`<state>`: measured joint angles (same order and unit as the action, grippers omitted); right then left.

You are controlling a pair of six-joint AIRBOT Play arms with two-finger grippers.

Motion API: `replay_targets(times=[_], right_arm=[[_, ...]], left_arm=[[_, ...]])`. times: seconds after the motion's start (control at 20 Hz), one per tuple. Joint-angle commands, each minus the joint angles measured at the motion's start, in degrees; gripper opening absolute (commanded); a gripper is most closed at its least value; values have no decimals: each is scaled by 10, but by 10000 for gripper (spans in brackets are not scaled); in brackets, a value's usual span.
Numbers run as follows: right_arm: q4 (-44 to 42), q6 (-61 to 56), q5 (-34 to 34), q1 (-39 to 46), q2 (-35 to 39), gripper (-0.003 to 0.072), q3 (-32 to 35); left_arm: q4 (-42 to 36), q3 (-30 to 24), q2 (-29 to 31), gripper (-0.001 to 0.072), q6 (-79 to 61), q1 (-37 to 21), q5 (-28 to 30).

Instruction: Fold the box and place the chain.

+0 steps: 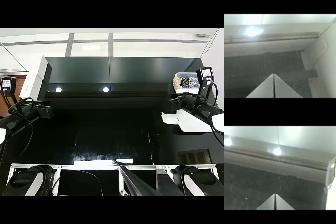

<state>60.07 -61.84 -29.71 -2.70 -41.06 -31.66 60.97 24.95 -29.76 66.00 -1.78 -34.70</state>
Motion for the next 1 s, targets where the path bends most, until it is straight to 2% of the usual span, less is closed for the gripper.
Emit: replay_targets(times=[0.0, 0.8, 0.95], right_arm=[[0, 0, 0, -1, 1, 12, 0], [-6, 0, 0, -1, 1, 12, 0], [-7, 0, 37, -1, 1, 12, 0]], left_arm=[[0, 0, 0, 26, 0, 0, 0], [-5, 0, 0, 26, 0, 0, 3], [-4, 0, 0, 26, 0, 0, 18]])
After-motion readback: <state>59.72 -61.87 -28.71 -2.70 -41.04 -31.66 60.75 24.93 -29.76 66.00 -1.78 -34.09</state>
